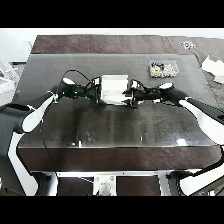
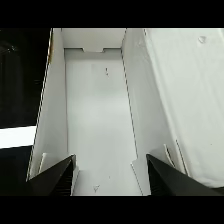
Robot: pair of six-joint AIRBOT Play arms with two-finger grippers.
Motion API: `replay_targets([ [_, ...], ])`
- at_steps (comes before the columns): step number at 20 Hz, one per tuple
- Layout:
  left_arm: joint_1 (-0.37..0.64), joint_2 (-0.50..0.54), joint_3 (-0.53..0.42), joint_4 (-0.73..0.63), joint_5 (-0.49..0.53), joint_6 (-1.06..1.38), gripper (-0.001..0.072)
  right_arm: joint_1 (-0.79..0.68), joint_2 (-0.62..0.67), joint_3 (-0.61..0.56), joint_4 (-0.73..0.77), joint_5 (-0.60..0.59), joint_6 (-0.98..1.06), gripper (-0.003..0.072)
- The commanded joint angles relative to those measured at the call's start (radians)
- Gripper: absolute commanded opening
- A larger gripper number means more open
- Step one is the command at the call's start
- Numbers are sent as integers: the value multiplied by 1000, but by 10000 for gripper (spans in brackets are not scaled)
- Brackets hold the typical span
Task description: Fold the box and place the chain.
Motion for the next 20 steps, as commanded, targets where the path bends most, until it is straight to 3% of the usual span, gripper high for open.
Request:
replay_targets([
  [1, 0, 0, 0, -2, -4, 0, 487, 1, -12, 4, -48, -11, -22, 628],
  [12, 0, 0, 0, -2, -4, 0, 488, 1, -4, 5, -84, -43, -2, 625],
  [13, 0, 0, 0, -2, -4, 0, 488, 0, 5, 5, -89, -43, 5, 578],
  [20, 0, 0, 0, -2, -4, 0, 488, -57, 76, 5, -188, -42, 91, 573],
])
